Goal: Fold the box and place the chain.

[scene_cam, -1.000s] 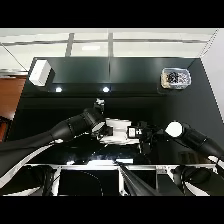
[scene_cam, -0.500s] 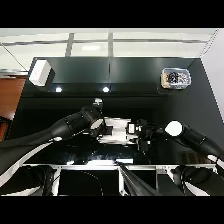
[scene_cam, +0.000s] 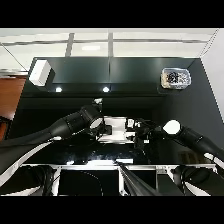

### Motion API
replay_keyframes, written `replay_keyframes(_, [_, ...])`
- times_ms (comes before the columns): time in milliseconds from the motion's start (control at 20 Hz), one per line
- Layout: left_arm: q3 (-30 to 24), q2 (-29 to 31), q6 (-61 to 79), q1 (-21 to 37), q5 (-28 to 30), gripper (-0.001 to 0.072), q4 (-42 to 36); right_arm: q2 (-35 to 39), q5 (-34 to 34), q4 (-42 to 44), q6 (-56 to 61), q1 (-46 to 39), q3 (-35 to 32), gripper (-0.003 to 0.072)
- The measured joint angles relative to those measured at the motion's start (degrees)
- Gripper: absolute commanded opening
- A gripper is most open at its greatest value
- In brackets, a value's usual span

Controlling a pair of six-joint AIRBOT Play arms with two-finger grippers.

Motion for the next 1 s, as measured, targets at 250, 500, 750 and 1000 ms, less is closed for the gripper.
replay_keyframes(250, [0.0, 0.0, 0.2, 0.0, 0.0, 0.0025, -0.1, -1.6, -1.9, 1.7, 0.0, 2.6, 0.0, 0.0304])
replay_keyframes(500, [0.0, 0.0, 0.2, 0.0, 0.4, 0.0025, -0.4, -2.0, -2.7, 2.2, 0.0, 3.2, 0.0, 0.0404])
replay_keyframes(750, [0.0, 0.0, 0.0, 0.0, 0.3, 0.0026, -0.3, -1.8, -3.2, 2.1, 2.0, 3.1, 0.0, 0.0097])
replay_keyframes(1000, [0.0, 0.0, -0.2, 0.4, 1.2, 0.0026, -2.2, 4.2, 9.9, -7.9, 28.6, -6.5, 4.5, 0.0017])
